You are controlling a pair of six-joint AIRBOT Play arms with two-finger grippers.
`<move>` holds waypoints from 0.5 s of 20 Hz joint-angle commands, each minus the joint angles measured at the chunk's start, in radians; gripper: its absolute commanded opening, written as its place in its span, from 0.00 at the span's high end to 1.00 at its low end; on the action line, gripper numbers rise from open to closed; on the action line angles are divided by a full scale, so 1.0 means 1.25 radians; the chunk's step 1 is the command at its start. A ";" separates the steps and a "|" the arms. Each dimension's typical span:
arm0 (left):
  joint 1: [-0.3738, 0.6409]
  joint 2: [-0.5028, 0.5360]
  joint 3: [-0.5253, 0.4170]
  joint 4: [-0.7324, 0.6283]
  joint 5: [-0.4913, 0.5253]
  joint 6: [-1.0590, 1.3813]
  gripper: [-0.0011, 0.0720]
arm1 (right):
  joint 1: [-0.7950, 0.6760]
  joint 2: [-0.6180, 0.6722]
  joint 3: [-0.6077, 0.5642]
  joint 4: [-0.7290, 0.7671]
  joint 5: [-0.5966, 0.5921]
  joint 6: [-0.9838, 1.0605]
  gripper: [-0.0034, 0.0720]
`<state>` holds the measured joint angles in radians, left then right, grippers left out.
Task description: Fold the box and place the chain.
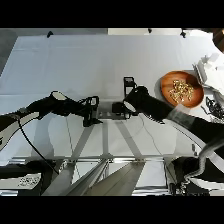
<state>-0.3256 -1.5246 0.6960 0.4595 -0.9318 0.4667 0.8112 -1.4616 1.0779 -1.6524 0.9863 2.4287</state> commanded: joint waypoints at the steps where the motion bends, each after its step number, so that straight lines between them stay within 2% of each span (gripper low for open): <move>1: 0.000 0.001 0.000 -0.002 0.001 -0.003 0.69 | 0.032 0.074 0.001 0.002 0.023 -0.054 0.28; 6: 0.000 0.001 0.000 -0.002 0.000 -0.003 0.69 | 0.035 0.210 0.001 -0.013 0.060 -0.173 0.28; 10: 0.000 0.001 0.000 -0.002 0.001 -0.003 0.69 | -0.066 0.274 0.001 -0.041 0.098 -0.313 0.28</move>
<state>-0.3256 -1.5246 0.6956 0.4572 -0.9318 0.4637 0.7998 -1.1774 1.0779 -1.6802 1.0752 2.1704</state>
